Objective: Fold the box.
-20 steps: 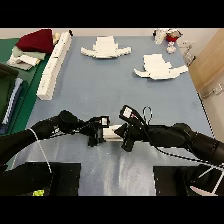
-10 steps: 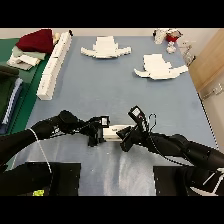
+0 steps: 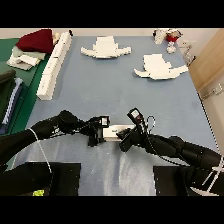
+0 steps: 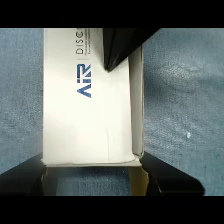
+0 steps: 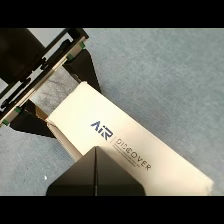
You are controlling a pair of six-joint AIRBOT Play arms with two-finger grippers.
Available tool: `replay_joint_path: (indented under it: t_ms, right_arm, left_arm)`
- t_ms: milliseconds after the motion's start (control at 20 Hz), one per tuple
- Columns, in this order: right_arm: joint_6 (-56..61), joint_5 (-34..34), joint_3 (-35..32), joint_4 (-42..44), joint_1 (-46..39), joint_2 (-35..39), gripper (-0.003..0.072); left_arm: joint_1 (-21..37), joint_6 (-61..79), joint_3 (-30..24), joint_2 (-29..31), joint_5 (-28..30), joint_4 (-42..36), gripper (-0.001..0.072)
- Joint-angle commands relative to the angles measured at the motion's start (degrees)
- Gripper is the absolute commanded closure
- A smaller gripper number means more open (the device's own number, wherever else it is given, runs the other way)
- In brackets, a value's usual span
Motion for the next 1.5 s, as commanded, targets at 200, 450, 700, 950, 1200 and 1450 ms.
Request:
replay_joint_path:
  t_ms: [200,450,700,950,1200,1450]
  right_arm:
    - [0.1,-0.5,-0.2,-1.1,0.0,3.5,0.0682]
    - [0.1,-0.6,-0.2,-2.3,-0.3,6.3,0.0681]
    - [0.2,-9.0,1.8,-3.7,-4.8,7.1,0.0681]
    - [1.9,-25.7,9.9,-12.7,-17.4,6.2,0.0681]
    - [6.7,-47.4,25.9,-25.7,-28.3,-3.6,0.0681]
    - [6.6,-59.0,41.6,-25.8,-33.9,-17.2,0.0681]
  left_arm:
    - [0.0,0.1,0.0,0.0,0.0,0.0,0.0197]
    - [0.0,0.1,0.0,0.0,0.0,0.0,0.0197]
    - [0.0,0.1,0.0,0.0,0.0,0.0,0.0197]
    - [0.0,0.1,0.0,0.0,0.0,0.0,0.0197]
    - [0.0,0.1,0.0,0.0,0.0,0.0,0.0197]
    - [0.0,0.1,0.0,0.0,0.0,0.0,0.0197]
